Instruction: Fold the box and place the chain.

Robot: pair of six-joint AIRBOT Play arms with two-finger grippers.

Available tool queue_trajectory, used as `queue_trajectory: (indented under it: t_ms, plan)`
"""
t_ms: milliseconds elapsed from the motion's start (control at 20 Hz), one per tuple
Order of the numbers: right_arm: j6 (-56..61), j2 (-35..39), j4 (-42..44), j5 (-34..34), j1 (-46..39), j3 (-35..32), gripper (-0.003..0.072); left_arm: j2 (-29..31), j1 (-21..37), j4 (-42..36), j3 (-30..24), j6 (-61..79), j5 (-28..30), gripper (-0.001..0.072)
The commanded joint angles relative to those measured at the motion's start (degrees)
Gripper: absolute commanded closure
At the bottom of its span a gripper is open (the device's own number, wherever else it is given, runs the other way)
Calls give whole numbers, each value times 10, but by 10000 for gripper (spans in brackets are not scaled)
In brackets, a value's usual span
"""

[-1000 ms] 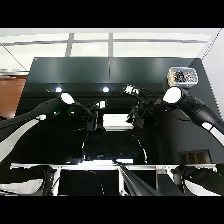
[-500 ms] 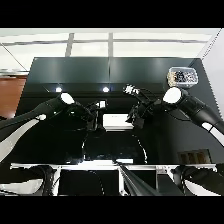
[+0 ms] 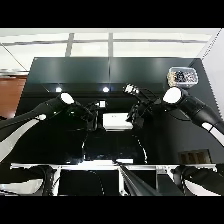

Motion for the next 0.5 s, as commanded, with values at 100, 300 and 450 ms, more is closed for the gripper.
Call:
queue_trajectory:
  t_ms: [100, 300, 450]
  plan:
    - [0, 1, 6, 12, 0, 7, 467, 0, 0, 0, 0, 1, -2, 360]
    - [0, 1, 5, 21, 0, 9, 467, 0, 0, 0, 0, 1, -2, 360]
    - [0, 1, 3, 18, 0, 9, 468, 0, 0, 0, 0, 1, -2, 359]
